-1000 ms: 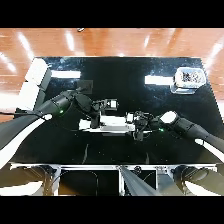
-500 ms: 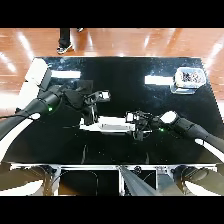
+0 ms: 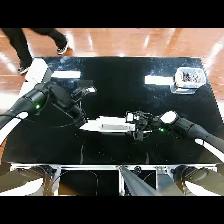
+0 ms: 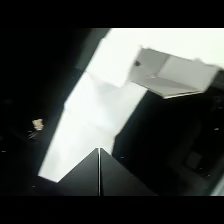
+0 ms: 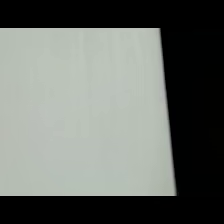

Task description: Fold the box and place the chain.

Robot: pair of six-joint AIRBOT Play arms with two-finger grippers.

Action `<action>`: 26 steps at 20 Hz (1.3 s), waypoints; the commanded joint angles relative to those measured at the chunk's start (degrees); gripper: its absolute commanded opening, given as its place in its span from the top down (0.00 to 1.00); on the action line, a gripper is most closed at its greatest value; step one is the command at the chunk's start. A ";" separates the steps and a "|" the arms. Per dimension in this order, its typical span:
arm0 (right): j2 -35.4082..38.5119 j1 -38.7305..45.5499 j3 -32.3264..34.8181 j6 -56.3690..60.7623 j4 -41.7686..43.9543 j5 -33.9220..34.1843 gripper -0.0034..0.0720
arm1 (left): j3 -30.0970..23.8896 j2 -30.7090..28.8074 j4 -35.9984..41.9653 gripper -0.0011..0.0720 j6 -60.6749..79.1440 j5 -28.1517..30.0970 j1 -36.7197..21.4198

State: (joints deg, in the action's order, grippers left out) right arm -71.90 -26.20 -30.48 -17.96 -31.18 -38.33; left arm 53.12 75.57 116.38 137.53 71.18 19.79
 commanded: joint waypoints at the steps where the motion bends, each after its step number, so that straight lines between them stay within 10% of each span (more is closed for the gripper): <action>1: -0.02 -0.04 0.02 -0.02 0.00 -0.02 0.23 | -6.69 -6.45 6.32 0.96 -1.25 -6.93 0.90; 8: -0.02 -0.04 0.02 -0.02 0.00 -0.02 0.23 | -25.88 -27.54 17.73 0.95 1.49 -33.66 16.00; 15: -0.02 -0.07 0.02 -0.02 -0.02 -0.02 0.23 | -26.82 -24.15 17.66 0.95 0.39 -67.21 30.10; 26: -0.02 -0.07 0.02 -0.02 -0.02 -0.02 0.23 | -26.71 -14.27 17.66 0.95 -3.26 -81.02 30.18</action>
